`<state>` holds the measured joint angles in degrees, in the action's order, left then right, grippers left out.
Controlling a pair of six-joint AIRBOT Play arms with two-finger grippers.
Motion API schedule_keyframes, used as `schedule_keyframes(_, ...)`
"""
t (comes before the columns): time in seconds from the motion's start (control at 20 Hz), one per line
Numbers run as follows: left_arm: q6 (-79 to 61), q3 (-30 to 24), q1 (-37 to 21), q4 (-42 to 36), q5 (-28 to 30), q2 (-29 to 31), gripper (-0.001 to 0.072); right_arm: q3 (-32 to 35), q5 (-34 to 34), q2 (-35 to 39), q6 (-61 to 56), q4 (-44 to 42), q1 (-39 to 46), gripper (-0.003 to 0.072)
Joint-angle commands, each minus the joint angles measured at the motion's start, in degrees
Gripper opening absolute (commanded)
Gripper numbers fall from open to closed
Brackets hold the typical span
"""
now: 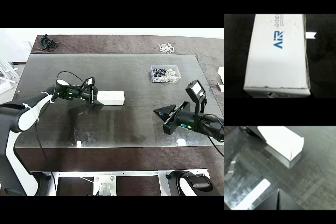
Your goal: Fold the box and place the chain.
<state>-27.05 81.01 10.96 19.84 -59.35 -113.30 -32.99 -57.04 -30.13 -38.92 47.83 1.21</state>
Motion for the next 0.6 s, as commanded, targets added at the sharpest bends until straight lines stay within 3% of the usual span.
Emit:
schedule_keyframes(0.0,0.02,0.0,-0.02,-0.81,-0.7,0.04,0.054,1.99,0.74,0.98,-0.33,0.26,0.74,0.0004)
schedule_keyframes(0.05,0.0,0.0,-0.04,-1.42,-1.18,0.04,0.0539,1.99,0.74,0.98,-0.33,0.26,0.74,0.0003)
schedule_keyframes(0.1,0.15,0.02,-0.04,-3.34,-0.13,0.22,0.0428,1.99,0.76,0.98,-0.33,0.26,0.74,0.0004)
schedule_keyframes(0.15,0.98,0.15,-0.46,-4.02,0.04,0.68,0.0061,1.99,0.98,0.98,-0.33,0.26,0.74,0.0004)
schedule_keyframes(0.2,1.81,0.13,-0.96,-4.04,0.57,1.6,0.0018,1.99,1.53,0.98,-0.33,0.26,0.74,0.0004)
schedule_keyframes(0.55,15.32,-0.07,-10.95,-3.52,4.24,16.81,0.0013,1.99,6.47,0.98,-0.35,0.26,0.74,0.0004)
